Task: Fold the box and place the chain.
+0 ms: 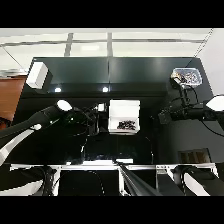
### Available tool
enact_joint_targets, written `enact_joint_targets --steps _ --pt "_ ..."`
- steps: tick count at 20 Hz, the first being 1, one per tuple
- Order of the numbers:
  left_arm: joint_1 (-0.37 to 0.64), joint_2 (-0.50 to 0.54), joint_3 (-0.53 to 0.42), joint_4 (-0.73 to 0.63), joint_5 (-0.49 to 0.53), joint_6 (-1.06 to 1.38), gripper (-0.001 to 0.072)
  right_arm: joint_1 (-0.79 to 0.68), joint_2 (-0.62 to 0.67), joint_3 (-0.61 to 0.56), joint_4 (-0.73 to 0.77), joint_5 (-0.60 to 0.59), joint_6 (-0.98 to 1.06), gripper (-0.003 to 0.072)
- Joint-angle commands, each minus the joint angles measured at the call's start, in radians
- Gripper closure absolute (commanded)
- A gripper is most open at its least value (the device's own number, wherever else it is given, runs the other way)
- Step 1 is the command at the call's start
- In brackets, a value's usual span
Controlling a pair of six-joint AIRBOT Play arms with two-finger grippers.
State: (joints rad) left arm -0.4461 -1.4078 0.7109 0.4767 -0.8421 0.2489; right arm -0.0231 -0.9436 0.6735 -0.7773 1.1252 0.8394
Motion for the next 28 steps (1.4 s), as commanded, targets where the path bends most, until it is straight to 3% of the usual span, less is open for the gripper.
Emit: enact_joint_targets --steps 1,11,28 --pt "-0.002 -0.004 0.001 -0.019 0.0 0.013 -0.0005 0.0 0.0 0.0 0.0 -0.007 0.002 0.0399" --pt "-0.033 -0.012 0.014 -0.018 0.051 0.013 -0.0004 0.0 0.0 0.0 0.0 -0.011 0.002 0.0399" --pt "-0.077 -0.032 0.04 0.024 0.043 0.015 0.0026 0.0 0.0 0.0 -0.002 -0.029 0.002 0.0399"
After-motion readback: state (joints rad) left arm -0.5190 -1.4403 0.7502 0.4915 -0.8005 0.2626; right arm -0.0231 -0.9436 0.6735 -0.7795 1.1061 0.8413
